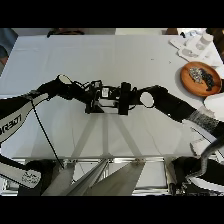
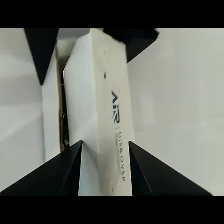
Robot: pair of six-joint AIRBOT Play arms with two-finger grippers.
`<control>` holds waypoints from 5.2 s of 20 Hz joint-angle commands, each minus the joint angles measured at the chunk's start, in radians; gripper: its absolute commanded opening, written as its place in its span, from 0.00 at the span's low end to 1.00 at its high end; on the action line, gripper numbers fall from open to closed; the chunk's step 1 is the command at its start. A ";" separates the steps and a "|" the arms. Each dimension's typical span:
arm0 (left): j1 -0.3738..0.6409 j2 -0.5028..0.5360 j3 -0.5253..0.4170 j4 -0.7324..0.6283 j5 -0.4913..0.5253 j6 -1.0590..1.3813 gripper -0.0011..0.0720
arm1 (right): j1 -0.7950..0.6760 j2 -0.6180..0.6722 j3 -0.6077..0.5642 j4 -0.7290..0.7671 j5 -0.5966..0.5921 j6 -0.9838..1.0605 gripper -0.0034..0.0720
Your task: Fold the box and place the chain.
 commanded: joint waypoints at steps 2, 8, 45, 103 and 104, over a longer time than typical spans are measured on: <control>0.001 0.000 0.001 0.000 0.000 0.000 0.47 | 0.000 -0.020 0.000 0.004 0.058 0.003 0.44; 0.001 0.000 0.001 0.000 0.000 0.000 0.47 | 0.000 -0.016 0.000 0.006 0.044 0.003 0.61; 0.001 0.000 0.001 0.000 0.000 0.000 0.47 | -0.080 -0.151 -0.058 0.698 0.058 0.107 0.05; 0.001 0.000 0.001 0.000 0.000 0.000 0.47 | -0.682 0.326 -0.045 -0.215 0.332 0.789 0.05; 0.001 0.000 0.001 0.000 -0.002 -0.006 0.47 | -0.682 0.326 -0.045 -0.214 0.332 0.789 0.05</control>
